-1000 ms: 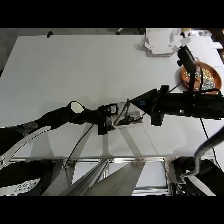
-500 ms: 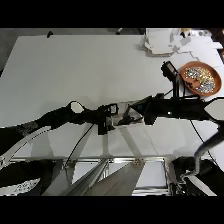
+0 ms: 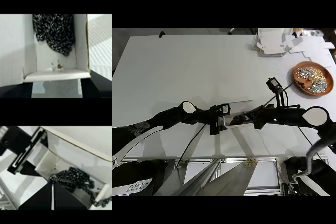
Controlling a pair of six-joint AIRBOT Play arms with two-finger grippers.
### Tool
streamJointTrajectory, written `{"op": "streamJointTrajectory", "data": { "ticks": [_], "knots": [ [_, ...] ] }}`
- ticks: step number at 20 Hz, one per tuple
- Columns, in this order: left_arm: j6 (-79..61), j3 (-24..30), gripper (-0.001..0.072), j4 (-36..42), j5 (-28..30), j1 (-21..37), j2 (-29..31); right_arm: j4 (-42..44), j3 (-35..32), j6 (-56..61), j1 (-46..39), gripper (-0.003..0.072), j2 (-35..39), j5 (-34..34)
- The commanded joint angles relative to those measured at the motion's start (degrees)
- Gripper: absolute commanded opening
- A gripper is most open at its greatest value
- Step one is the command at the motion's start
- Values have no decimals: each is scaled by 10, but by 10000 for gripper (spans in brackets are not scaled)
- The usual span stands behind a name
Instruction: Fold the box and place the chain.
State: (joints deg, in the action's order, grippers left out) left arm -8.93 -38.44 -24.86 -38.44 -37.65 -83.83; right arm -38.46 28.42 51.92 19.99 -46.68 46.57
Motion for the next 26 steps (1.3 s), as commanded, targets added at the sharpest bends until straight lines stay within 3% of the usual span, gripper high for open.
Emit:
{"op": "streamJointTrajectory", "data": {
  "ticks": [1, 4, 8, 11, 15, 16, 18, 19, 26],
  "knots": [
    [0, 0, 273, 0, 0, 0, 0, -3, -7, 0, 1, 172, -47, -3],
    [0, 0, 273, 0, 0, 0, 0, -4, 5, -2, 0, 202, -59, 6],
    [0, 0, 273, 0, 0, 0, 0, -25, 129, 7, -62, 196, -60, 117],
    [0, 0, 273, 0, 0, 0, 0, -136, 216, 105, -142, 151, -59, 128],
    [0, 0, 273, 0, 0, 0, 0, -345, 220, 240, -221, 159, -83, 95],
    [0, 0, 273, 0, 0, 0, 0, -375, 220, 263, -226, 192, -101, 90],
    [0, 0, 273, 0, 0, 0, 0, -376, 220, 266, -225, 412, -140, 72],
    [0, 0, 273, 0, 0, 0, 0, -374, 220, 265, -223, 459, -161, 64],
    [0, 0, 273, 0, 0, 0, 0, -393, 220, 266, -214, 443, -276, 29]
  ]
}}
